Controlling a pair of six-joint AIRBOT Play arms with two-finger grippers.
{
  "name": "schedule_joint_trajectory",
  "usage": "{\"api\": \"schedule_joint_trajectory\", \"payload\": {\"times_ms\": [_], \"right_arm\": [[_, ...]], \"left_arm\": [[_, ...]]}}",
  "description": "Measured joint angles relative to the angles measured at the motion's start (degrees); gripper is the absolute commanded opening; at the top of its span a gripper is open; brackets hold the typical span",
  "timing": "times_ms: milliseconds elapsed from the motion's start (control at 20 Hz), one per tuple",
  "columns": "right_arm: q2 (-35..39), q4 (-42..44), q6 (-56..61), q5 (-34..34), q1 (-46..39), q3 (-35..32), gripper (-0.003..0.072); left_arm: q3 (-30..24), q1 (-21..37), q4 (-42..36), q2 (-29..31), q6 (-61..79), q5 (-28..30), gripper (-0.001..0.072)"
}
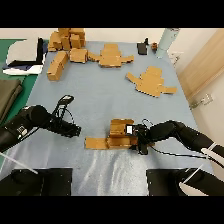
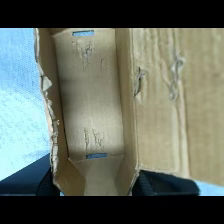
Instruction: Fold the box.
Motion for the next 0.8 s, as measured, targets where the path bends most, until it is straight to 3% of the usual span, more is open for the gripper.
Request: {"api": "schedule_joint_trajectory", "payload": {"times_ms": [350,800], "right_arm": [[0.0,0.0,0.0,0.0,0.0,0.0,0.0492],[0.0,0.0,-0.02,0.0,0.0,0.0,0.0492]], "left_arm": [[-2.58,-5.53,-4.7,-4.24,-1.9,2.73,0.0012],[-7.37,-7.72,-17.62,-5.14,2.62,8.5,0.0012]]}}
